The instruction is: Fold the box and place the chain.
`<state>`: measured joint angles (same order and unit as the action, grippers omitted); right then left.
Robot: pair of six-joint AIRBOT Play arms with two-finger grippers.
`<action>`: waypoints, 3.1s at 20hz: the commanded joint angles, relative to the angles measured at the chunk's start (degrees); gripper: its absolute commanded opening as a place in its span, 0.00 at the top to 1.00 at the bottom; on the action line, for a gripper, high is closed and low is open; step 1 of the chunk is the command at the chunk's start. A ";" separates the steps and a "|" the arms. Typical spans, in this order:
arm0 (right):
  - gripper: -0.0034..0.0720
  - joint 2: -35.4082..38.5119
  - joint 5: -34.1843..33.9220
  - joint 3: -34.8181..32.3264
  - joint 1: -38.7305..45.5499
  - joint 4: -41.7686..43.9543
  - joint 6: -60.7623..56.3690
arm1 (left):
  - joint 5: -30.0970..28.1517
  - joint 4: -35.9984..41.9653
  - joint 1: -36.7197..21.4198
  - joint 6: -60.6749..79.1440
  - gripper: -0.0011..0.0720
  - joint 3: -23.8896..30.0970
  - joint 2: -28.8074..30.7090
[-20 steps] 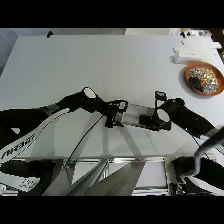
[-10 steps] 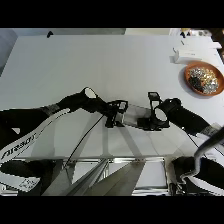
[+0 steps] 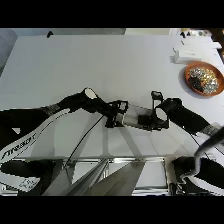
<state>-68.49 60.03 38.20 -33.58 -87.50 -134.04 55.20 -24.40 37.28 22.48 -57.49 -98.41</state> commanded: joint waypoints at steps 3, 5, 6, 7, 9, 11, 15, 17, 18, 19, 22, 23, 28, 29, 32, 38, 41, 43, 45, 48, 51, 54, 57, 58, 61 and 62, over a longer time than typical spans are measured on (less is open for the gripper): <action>0.59 -0.04 0.42 -1.07 0.13 -2.16 -4.83 | -0.11 -0.04 -0.04 0.02 0.70 0.02 0.02; 0.66 -0.04 0.33 -1.07 0.13 -2.16 -3.45 | -0.09 -0.04 -0.04 0.00 0.70 0.00 0.02; 0.67 -0.04 0.09 -1.07 0.13 -2.08 -3.45 | -0.09 -0.04 -0.04 0.02 0.70 0.00 0.02; 0.71 -0.04 -0.37 -1.07 0.13 -2.05 -3.32 | -0.11 -0.04 -0.04 0.00 0.70 0.02 0.04; 0.75 -0.04 -1.22 -1.07 0.13 -1.60 -2.69 | -0.11 -0.04 -0.04 0.00 0.70 0.00 0.02; 0.75 -0.04 -1.38 -1.11 0.13 -1.60 -2.58 | -0.09 -0.04 -0.04 0.00 0.70 0.00 0.02; 0.75 -0.04 -2.67 -1.90 0.13 -0.94 -2.60 | -0.09 -0.04 -0.04 0.02 0.70 0.00 0.04; 0.88 -0.04 -2.93 -2.19 0.13 -0.74 -2.49 | -0.09 -0.04 -0.04 0.00 0.70 0.00 0.04; 0.93 -0.04 -2.93 -2.21 0.13 -0.74 -2.38 | -0.09 -0.04 -0.04 0.00 0.70 0.00 0.04; 0.93 -0.04 -3.08 -2.21 0.13 -0.74 -2.40 | -0.11 -0.04 -0.04 0.02 0.70 0.00 0.04; 0.93 -0.02 -3.06 -2.19 0.13 -0.74 -0.94 | -0.11 -0.04 -0.04 0.02 0.70 0.00 0.04; 0.92 0.11 -2.54 -2.19 0.13 -0.70 0.85 | -0.09 -0.04 -0.04 0.00 0.70 0.00 0.04; 0.57 5.03 1.46 -2.10 0.13 -0.76 7.93 | -0.09 -0.04 -0.04 0.02 0.70 0.00 0.04; 0.47 6.99 2.16 -2.05 0.13 -0.79 8.68 | -0.09 -0.04 -0.04 0.00 0.70 0.02 0.04; 0.40 13.33 5.01 -0.22 0.15 -0.87 11.78 | -0.09 -0.04 -0.04 0.02 0.70 0.00 0.04; 0.41 19.04 20.39 18.36 1.20 -10.54 22.18 | -0.13 -0.04 -0.04 0.02 0.70 0.00 0.02; 0.40 17.40 17.31 27.85 12.52 -14.14 30.18 | -0.11 -0.04 -0.04 0.00 0.70 0.00 0.02; 0.41 14.71 13.70 31.69 23.61 -13.70 35.93 | -0.11 -0.04 -0.04 0.02 0.70 0.00 0.02; 0.41 10.08 11.50 33.86 35.28 -11.58 41.16 | -0.11 -0.04 -0.04 0.02 0.70 0.00 0.04; 0.44 1.49 6.71 34.82 48.63 -8.22 46.51 | -0.11 -0.04 -0.04 0.02 0.70 0.00 0.02; 0.56 -6.82 1.20 34.82 56.13 -5.33 50.84 | -0.11 -0.04 -0.04 0.00 0.70 0.02 0.02; 0.56 -14.45 -1.18 34.82 58.84 -5.11 50.95 | -0.11 -0.04 -0.04 0.00 0.70 0.02 0.04; 0.56 -20.76 -5.35 34.82 59.06 -2.56 50.51 | -0.11 -0.04 -0.04 0.02 0.70 0.02 0.04; 0.57 -22.58 -6.80 34.82 59.06 -0.90 50.53 | -0.11 -0.04 -0.04 0.02 0.70 0.02 0.04; 0.57 -25.94 -9.73 34.82 59.04 4.37 50.56 | -0.11 -0.04 -0.04 0.00 0.70 0.02 0.04; 0.57 -26.47 -10.69 34.82 59.01 5.68 50.56 | -0.11 -0.04 -0.04 0.02 0.70 0.00 0.02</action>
<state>-91.68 53.06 72.97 25.08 -86.76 -83.70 55.11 -24.43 37.28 22.48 -57.49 -98.41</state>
